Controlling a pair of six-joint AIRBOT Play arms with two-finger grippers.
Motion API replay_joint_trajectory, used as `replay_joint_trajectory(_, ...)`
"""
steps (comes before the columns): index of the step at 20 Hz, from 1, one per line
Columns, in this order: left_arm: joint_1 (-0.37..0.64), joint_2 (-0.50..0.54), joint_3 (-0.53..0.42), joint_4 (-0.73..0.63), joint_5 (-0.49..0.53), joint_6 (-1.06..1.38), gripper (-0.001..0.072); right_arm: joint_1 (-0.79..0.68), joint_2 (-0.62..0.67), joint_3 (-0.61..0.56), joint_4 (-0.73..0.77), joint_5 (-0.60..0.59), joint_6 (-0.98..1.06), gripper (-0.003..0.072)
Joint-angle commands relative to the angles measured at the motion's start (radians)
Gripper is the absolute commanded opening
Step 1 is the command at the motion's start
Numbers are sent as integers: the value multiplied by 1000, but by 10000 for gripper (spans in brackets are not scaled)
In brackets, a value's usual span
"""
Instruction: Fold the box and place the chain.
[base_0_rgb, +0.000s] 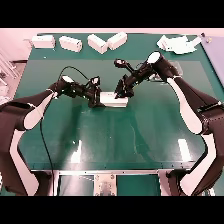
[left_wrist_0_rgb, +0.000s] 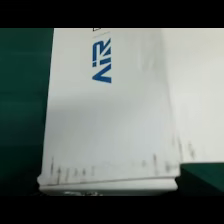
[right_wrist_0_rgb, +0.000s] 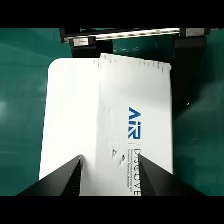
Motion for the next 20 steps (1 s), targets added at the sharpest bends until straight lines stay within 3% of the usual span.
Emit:
replay_joint_trajectory(1, 0, 1, 0, 0, 0, 0, 526, 2, -1, 3, -14, -1, 2, 436)
replay_joint_trajectory(4, 0, 1, 0, 0, 0, 0, 526, 8, -1, 3, -14, 0, 2, 417)
replay_joint_trajectory(5, 0, 1, 0, 0, 0, 0, 526, 12, -1, 6, -14, 0, 2, 365)
replay_joint_trajectory(8, 0, 1, 0, 0, 0, 0, 526, 21, -1, 31, -18, 0, 10, 366)
replay_joint_trajectory(9, 0, 1, 0, 0, 0, 0, 526, 22, -1, 43, -19, 0, 9, 338)
replay_joint_trajectory(10, 0, 1, 0, 0, 0, 0, 526, 22, -1, 57, -19, 0, 10, 233)
replay_joint_trajectory(11, 0, 1, 0, 0, 0, 0, 526, 22, -1, 67, -19, 2, 11, 223)
replay_joint_trajectory(13, 0, 1, 0, 0, 0, 0, 526, 22, -1, 80, -24, 31, 36, 381)
replay_joint_trajectory(20, 0, 1, 0, 0, 0, 0, 526, 22, -8, 78, -77, 53, 37, 433)
